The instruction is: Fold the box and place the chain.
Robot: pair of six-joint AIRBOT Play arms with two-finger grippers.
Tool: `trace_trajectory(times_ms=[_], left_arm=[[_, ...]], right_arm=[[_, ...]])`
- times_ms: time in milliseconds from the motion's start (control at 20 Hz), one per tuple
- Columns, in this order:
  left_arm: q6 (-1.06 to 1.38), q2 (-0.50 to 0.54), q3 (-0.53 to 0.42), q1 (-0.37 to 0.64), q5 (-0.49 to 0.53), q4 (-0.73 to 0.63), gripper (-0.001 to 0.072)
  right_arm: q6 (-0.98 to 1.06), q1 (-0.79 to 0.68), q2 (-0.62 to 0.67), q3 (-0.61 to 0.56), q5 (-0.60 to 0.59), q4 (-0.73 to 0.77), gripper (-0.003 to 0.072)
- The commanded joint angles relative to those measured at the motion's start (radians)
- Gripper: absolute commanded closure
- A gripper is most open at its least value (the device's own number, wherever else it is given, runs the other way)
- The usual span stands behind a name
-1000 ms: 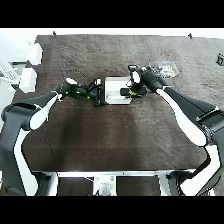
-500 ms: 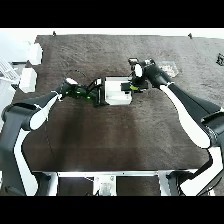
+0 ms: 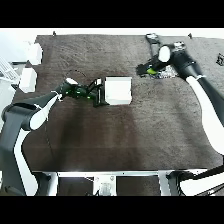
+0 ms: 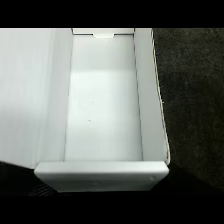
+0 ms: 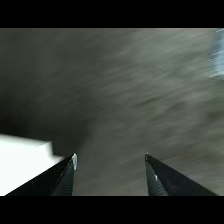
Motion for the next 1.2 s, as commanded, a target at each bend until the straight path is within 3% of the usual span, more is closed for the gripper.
trace_trajectory(times_ms=[0, 200, 550, 1150], left_arm=[[0.000, 0.001, 0.000, 0.000, 0.001, 0.000, 0.0182], [0.000, 0.001, 0.000, 0.000, 0.000, 0.000, 0.0182], [0.000, 0.001, 0.000, 0.000, 0.002, 0.000, 0.0182], [0.000, 0.001, 0.000, 0.000, 0.003, 0.000, 0.0182]], right_arm=[[-0.123, -0.170, -0.033, 0.007, -0.078, 0.081, 0.0182], [-0.277, -0.291, -0.177, 0.096, -0.134, 0.216, 0.0183], [-0.382, -0.309, -0.390, 0.311, -0.189, 0.227, 0.0182], [-0.460, -0.319, -0.470, 0.320, -0.224, 0.324, 0.0195]])
